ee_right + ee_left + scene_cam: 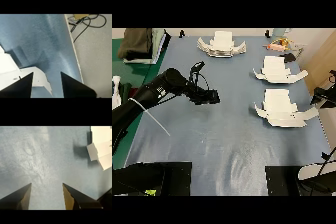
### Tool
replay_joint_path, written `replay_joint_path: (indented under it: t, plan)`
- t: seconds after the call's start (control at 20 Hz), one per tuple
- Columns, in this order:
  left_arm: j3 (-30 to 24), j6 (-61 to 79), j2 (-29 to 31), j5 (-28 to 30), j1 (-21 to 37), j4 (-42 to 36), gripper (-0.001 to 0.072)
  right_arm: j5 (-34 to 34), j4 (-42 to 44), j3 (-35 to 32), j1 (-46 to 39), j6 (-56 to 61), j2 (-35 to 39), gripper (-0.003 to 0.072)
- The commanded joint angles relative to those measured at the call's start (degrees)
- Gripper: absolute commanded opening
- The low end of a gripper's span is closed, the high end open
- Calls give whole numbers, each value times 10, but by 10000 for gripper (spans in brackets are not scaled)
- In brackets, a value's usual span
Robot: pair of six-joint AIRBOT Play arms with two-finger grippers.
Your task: Fold the box.
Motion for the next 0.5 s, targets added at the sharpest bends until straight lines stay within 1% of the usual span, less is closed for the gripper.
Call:
replay_joint_path:
  t: [0.0, 0.15, 0.2, 0.25, 0.35, 0.4, 0.45]
  plan:
    - [0, 0, 0, -24, 0, -13, 588, 39, 26, 0, -10, -31, -30, 509]
    - [0, 0, 0, -30, 0, -13, 588, 85, 58, -3, -9, -32, -41, 505]
    - [0, 0, 0, -32, 0, -13, 588, 108, 69, -3, -9, -32, -45, 426]
    - [0, 0, 0, -39, 0, -13, 588, 130, 80, -5, -9, -32, -47, 291]
    - [0, 4, 0, -48, 0, -13, 588, 144, 119, -7, -8, -33, -48, 119]
    - [0, 6, 0, -50, 0, -12, 588, 151, 143, -7, -5, -39, -48, 44]
    - [0, 7, 0, -54, 1, -12, 588, 153, 166, -7, 2, -50, -47, 5]
